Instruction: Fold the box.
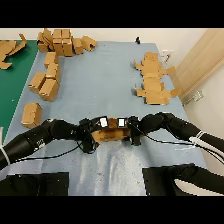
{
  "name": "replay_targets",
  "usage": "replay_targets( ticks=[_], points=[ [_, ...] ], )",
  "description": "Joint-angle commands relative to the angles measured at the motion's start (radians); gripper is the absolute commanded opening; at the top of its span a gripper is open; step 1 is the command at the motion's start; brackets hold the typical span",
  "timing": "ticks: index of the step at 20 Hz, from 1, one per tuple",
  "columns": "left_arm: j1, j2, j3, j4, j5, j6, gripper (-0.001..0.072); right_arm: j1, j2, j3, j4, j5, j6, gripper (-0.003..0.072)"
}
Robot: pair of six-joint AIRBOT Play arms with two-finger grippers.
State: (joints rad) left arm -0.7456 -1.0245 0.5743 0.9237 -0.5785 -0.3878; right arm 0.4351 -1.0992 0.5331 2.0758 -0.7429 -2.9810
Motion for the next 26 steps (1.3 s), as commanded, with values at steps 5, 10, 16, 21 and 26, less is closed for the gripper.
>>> replay_targets(
  ticks=[5, 10, 16, 21, 26],
  points=[
    [-0.034, -0.079, 0.0, -0.004, 0.163, 0.004, 0.071, 0.001, -0.001, -0.001, 0.0, 0.0, 0.0, 0.0499],
    [-0.05, -0.082, 0.029, -0.007, 0.15, 0.005, 0.0399, 0.001, -0.001, -0.001, 0.0, 0.0, 0.0, 0.0499],
    [-0.089, -0.116, 0.03, -0.007, 0.146, 0.0, 0.024, 0.001, -0.001, -0.001, 0.0, 0.0, 0.0, 0.0499],
    [-0.089, -0.116, 0.034, -0.007, 0.163, -0.031, 0.024, 0.001, -0.001, -0.001, 0.0, 0.0, 0.0, 0.0499],
    [-0.089, -0.116, 0.034, -0.001, 0.185, -0.017, 0.0014, 0.001, -0.001, -0.001, 0.0, 0.0, 0.0, 0.0499]
  ],
)
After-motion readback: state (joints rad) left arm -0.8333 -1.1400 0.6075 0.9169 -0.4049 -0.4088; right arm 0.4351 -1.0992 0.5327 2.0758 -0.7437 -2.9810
